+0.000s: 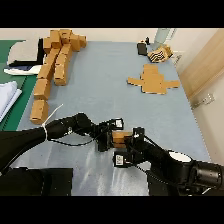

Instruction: Fold the box.

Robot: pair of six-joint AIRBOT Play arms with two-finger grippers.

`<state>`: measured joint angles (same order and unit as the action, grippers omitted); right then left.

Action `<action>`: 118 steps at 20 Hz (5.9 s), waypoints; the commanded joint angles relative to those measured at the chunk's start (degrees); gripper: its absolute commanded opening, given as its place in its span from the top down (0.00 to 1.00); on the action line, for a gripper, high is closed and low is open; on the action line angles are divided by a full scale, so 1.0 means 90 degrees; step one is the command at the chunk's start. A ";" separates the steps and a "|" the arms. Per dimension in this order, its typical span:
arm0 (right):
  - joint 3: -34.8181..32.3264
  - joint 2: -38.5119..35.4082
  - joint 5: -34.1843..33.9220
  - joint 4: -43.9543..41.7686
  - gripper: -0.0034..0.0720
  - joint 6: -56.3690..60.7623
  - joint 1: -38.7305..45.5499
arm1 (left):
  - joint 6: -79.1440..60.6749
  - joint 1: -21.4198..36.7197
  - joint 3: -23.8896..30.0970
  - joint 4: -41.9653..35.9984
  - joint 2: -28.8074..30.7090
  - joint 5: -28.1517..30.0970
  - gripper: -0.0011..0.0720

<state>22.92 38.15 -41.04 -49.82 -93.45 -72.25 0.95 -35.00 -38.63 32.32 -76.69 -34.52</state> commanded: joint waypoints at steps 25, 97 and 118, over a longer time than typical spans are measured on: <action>-0.0083 0.0007 0.0017 -0.0945 0.76 -0.0002 -0.0002 | -0.0002 -0.0002 0.0002 0.0002 0.0002 0.0002 0.38; -0.2322 -0.2169 0.3837 -0.7388 0.95 0.5712 0.2550 | -0.0002 -0.0002 0.0002 0.0002 0.0002 0.0000 0.38; 0.5073 0.4641 -0.3602 -0.4211 0.95 0.2426 0.5989 | -0.0002 -0.0002 0.0002 0.0000 0.0002 0.0007 0.38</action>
<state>60.20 69.82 -68.31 -84.79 -68.53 -19.11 0.95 -35.03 -38.63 32.32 -76.71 -34.52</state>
